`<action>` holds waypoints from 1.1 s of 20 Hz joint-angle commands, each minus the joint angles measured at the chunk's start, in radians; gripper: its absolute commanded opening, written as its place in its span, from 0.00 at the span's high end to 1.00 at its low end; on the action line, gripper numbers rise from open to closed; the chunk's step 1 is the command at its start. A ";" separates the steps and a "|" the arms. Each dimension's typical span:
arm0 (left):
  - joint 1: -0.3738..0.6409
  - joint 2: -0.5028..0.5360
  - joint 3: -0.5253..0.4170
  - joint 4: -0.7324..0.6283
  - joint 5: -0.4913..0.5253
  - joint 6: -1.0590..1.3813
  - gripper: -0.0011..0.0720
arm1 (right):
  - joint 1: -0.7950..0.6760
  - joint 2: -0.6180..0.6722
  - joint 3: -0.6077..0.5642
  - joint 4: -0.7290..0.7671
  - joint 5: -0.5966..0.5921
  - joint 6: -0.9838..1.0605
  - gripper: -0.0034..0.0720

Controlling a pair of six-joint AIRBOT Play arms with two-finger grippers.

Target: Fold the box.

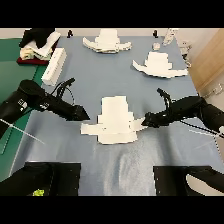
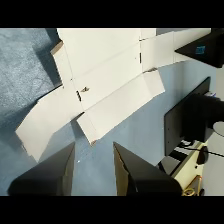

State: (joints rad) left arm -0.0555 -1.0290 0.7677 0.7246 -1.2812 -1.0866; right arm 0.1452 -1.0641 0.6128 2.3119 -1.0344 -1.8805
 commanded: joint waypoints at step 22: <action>0.069 -0.583 0.105 -0.306 -0.018 0.387 0.50 | 0.144 0.232 -0.182 -0.027 0.103 -0.099 0.96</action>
State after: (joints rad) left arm 0.0479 -1.5612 0.8536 0.4252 -1.3659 -0.7052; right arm 0.2874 -0.8330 0.4316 2.2837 -0.9348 -1.9797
